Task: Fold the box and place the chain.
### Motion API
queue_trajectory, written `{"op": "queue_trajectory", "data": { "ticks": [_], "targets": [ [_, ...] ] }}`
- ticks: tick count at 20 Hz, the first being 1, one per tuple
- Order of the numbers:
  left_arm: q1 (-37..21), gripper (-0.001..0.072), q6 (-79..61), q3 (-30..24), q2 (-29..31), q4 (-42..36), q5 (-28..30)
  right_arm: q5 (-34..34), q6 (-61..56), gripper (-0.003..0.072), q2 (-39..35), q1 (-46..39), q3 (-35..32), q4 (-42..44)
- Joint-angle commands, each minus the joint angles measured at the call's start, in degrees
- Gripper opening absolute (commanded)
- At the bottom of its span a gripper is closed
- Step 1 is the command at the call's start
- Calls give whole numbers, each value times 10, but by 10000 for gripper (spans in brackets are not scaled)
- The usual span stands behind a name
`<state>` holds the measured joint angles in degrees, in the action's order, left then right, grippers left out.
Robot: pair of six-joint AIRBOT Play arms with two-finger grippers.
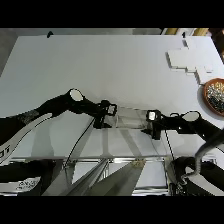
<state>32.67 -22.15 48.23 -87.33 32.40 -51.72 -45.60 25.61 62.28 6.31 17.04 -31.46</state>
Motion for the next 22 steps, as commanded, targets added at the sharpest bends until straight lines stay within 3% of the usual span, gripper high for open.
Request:
{"op": "queue_trajectory", "data": {
  "ticks": [1,22],
  "targets": [
    [17,702,-5,0,-9,-20,12,0,0,394,0,0,0,0],
    [45,700,20,-1,-46,-85,38,0,0,394,0,0,0,0]
  ]
}}
